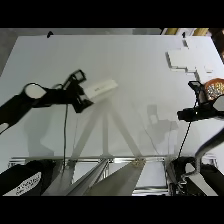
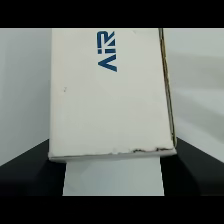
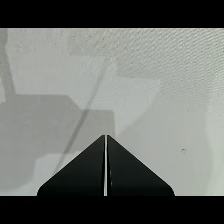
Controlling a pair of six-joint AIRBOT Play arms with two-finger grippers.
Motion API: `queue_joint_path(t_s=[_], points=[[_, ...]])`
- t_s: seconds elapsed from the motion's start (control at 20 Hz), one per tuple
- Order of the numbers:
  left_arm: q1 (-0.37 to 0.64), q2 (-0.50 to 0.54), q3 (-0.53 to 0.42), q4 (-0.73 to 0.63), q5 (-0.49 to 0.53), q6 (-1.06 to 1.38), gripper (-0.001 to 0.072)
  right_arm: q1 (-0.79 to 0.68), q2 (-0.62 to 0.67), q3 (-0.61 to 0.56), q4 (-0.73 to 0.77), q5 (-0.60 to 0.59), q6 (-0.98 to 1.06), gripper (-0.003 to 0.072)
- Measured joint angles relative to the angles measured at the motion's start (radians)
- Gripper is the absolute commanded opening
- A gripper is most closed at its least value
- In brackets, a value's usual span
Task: Fold the box and place the chain.
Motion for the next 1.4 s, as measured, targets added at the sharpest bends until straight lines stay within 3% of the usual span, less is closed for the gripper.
queue_joint_path(t_s=[0.1, 0.2, 0.4, 0.6, 0.8, 0.9, 1.0, 1.1, 1.4], points=[[0.116, 0.067, 0.000, 0.069, 0.015, -0.138, 0.0099, 0.000, 0.000, 0.000, 0.000, 0.000, 0.000, 0.0015], [0.234, 0.109, 0.000, 0.127, 0.023, -0.251, 0.0231, 0.000, 0.000, 0.000, 0.000, 0.000, 0.000, 0.0015], [0.447, 0.123, 0.000, 0.233, 0.030, -0.454, 0.0231, 0.000, 0.000, 0.000, 0.000, 0.000, 0.000, 0.0015], [0.586, 0.081, 0.000, 0.347, 0.023, -0.568, 0.0233, 0.000, 0.000, 0.000, 0.000, 0.000, 0.000, 0.0015], [0.653, 0.020, 0.000, 0.474, 0.010, -0.713, 0.0234, 0.000, 0.000, 0.000, 0.000, 0.000, 0.000, 0.0015], [0.666, -0.014, 0.000, 0.531, -0.017, -0.773, 0.0345, 0.000, 0.000, 0.000, 0.000, 0.000, 0.000, 0.0015], [0.673, -0.041, 0.000, 0.566, -0.035, -0.828, 0.0544, 0.000, 0.000, 0.000, 0.000, 0.000, 0.000, 0.0015], [0.677, -0.058, 0.000, 0.596, -0.063, -0.871, 0.0674, 0.000, 0.000, 0.000, 0.000, 0.000, 0.000, 0.0015], [0.679, -0.056, 0.000, 0.618, -0.121, -0.943, 0.0698, 0.000, 0.000, 0.000, 0.000, 0.000, 0.000, 0.0015]])
